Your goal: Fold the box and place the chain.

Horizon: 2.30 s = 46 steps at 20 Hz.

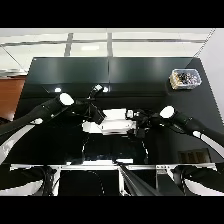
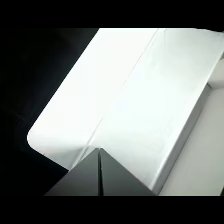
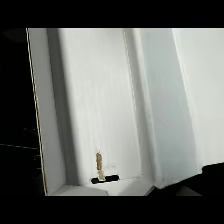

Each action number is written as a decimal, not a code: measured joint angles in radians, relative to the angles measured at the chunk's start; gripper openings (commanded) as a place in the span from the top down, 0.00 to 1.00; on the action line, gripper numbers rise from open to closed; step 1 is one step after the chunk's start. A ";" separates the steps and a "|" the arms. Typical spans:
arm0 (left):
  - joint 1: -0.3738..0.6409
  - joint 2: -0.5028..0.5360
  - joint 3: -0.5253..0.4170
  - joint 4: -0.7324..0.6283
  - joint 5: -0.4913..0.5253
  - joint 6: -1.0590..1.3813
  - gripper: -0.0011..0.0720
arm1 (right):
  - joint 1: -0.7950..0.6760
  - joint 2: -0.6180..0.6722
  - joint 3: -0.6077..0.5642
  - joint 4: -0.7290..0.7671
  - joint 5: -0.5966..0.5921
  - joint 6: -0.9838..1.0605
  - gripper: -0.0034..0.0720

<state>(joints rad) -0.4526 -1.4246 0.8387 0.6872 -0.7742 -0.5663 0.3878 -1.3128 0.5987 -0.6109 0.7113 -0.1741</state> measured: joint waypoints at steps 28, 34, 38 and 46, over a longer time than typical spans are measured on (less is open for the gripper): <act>-0.064 0.242 -0.211 0.209 0.083 0.364 0.53 | 0.000 0.000 0.000 0.001 -0.002 0.002 0.62; -0.067 0.231 -0.212 0.119 0.092 0.356 0.68 | 0.000 0.000 0.000 0.003 -0.005 0.002 0.62; -0.067 0.223 -0.212 0.056 0.088 0.353 0.68 | 0.000 0.000 0.000 0.004 -0.005 0.002 0.62; -0.068 0.141 -0.212 -0.138 0.093 0.414 0.94 | 0.000 0.000 0.000 0.005 -0.006 0.003 0.62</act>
<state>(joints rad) -0.5209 -1.2839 0.6270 0.5491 -0.6807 -0.1528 0.3878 -1.3128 0.5983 -0.6060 0.7055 -0.1715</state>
